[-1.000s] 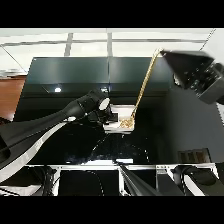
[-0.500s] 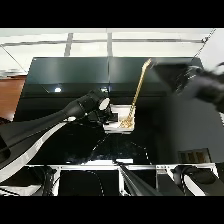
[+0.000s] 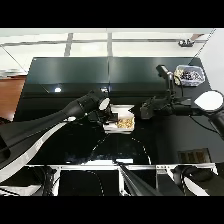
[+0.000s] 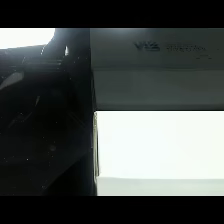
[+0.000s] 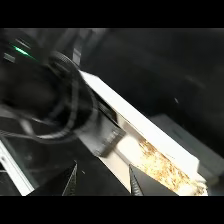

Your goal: Fold the box and place the chain.

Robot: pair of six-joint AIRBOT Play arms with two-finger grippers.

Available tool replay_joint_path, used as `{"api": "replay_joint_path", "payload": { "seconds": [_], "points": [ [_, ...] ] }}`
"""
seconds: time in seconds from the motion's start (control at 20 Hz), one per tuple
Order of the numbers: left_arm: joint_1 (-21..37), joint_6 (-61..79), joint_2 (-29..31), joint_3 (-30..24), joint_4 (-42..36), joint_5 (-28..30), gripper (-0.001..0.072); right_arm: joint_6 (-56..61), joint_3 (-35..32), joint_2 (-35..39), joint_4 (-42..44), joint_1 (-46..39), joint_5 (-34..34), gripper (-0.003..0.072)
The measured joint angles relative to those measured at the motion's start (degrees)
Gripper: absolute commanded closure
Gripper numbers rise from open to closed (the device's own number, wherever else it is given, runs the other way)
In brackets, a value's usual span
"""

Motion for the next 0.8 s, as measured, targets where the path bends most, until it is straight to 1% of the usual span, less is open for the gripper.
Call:
{"api": "replay_joint_path", "payload": {
  "seconds": [0.15,0.25,0.3,0.35,0.45,0.6,0.7,0.8],
  "points": [
    [0.0,0.0,0.0,0.0,0.0,0.02,0.068,-0.07,-0.52,0.0,-5.81,-3.96,3.06,0.0297],
    [0.0,0.0,0.0,0.0,0.0,0.04,0.068,-1.95,-2.38,0.11,-10.88,-7.1,5.07,0.0294],
    [0.0,0.0,0.0,0.0,0.0,0.07,0.068,-4.07,-4.22,0.13,-12.9,-8.33,5.11,0.0184],
    [0.0,0.0,0.0,0.0,0.0,0.09,0.068,-6.6,-6.43,0.15,-13.92,-9.03,4.2,-0.0023],
    [0.0,0.0,0.0,0.0,0.0,0.2,0.068,-12.68,-11.43,0.17,-14.71,-9.51,0.5,-0.0028],
    [0.0,0.0,0.0,0.0,0.0,0.26,0.068,-27.69,-17.09,0.07,-14.36,-7.34,-5.86,-0.0026],
    [0.0,0.0,0.0,0.0,0.0,0.28,0.068,-39.67,-18.93,-0.9,-12.68,-5.42,-9.03,-0.0026],
    [0.0,0.0,0.0,0.0,0.02,0.31,0.068,-50.93,-19.58,-2.99,-7.82,-4.33,-11.13,-0.0026]
  ]
}}
